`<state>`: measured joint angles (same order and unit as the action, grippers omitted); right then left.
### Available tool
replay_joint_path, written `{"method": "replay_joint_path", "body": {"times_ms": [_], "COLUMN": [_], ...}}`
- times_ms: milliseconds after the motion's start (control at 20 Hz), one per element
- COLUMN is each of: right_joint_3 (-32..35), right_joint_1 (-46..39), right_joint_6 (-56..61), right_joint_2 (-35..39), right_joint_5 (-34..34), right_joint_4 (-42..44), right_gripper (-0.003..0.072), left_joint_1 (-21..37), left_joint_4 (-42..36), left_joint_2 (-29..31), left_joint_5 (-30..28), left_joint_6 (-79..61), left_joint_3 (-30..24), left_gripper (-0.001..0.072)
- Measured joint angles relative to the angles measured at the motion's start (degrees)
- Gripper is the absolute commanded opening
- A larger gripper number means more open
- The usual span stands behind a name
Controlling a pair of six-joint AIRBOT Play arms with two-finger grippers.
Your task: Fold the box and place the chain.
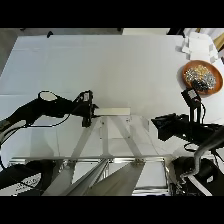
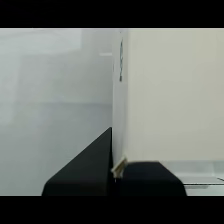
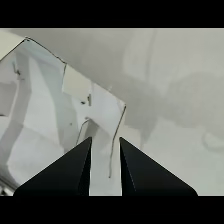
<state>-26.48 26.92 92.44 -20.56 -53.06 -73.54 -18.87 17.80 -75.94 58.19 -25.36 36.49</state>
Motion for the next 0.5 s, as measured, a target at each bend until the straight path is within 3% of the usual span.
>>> {"method": "replay_joint_path", "body": {"times_ms": [500], "right_joint_3": [0.0], "right_joint_1": [0.0], "right_joint_6": [0.0], "right_joint_2": [0.0], "right_joint_5": [-0.1], "right_joint_4": [0.2], "right_gripper": [0.0197], "left_joint_1": [-5.1], "left_joint_4": [0.3], "left_joint_2": [-4.1], "left_joint_5": [-6.6], "left_joint_6": [-3.4], "left_joint_3": [-0.2], "left_gripper": [0.0001]}}
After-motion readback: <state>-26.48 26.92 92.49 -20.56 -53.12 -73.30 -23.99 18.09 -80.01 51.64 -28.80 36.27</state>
